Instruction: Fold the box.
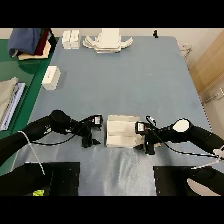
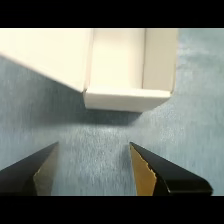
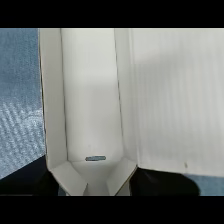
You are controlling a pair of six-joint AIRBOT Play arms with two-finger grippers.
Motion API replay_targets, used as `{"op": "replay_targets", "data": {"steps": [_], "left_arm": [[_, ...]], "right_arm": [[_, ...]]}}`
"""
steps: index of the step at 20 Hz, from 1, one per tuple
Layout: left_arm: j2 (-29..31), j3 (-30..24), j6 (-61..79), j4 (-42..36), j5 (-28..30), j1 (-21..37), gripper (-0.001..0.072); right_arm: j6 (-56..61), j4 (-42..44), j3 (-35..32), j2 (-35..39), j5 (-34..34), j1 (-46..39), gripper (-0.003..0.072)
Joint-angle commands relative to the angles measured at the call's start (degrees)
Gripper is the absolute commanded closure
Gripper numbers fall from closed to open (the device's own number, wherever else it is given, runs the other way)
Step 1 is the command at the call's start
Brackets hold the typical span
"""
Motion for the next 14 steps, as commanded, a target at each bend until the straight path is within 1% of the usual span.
{"op": "replay_targets", "data": {"steps": [1, 5, 9, 14], "left_arm": [[0.02, -1.73, 11.52, -10.12, 0.48, -0.92, 0.0041], [1.03, -2.34, 10.88, -10.91, -2.08, -0.90, 0.0042], [1.07, -2.62, 9.29, -10.78, -0.94, -1.14, 0.0041], [1.07, -3.10, 8.79, -10.75, 0.79, -3.26, 0.0040]], "right_arm": [[0.00, 0.02, 0.04, 0.00, 0.00, 0.00, 0.0173], [0.00, 0.02, 0.04, 0.00, 0.00, 0.00, 0.0173], [0.00, 0.02, 0.04, 0.00, 0.00, 0.00, 0.0173], [0.00, 0.02, 0.04, 0.00, 0.00, 0.00, 0.0173]]}}
